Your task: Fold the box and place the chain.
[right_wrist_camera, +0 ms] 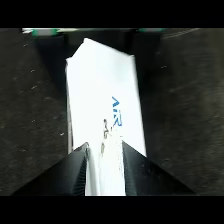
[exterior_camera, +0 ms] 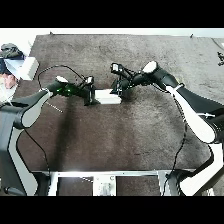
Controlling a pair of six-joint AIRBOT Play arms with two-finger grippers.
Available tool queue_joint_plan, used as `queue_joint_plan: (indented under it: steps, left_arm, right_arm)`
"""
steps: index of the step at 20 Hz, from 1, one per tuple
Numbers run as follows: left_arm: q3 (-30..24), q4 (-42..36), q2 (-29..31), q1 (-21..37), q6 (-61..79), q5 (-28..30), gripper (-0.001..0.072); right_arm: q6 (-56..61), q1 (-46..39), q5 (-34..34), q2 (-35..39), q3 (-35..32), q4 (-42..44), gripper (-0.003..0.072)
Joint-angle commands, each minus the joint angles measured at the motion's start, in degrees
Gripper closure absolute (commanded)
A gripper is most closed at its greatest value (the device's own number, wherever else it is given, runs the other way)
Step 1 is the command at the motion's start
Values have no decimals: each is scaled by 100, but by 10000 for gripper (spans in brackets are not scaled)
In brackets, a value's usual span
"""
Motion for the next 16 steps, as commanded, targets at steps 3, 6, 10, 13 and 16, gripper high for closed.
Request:
queue_joint_plan:
  steps: [3, 6, 10, 13, 16]
  left_arm:
    - [2, 13, -2, -2, 11, -20, 175]
    - [2, 11, -2, -4, 11, -20, 176]
    - [0, 13, -2, -2, 11, -20, 175]
    - [2, 13, -2, -2, 11, -20, 175]
    - [2, 13, -2, -2, 11, -20, 175]
  right_arm:
    - [-103, 2, -109, 109, 2, -94, 412]
    - [-103, 17, -109, 109, -26, -160, 498]
    - [-103, 55, -103, 109, -31, -295, 499]
    - [-83, 199, -111, 109, -31, -651, 499]
    - [-79, 286, -175, 101, -33, -802, 499]
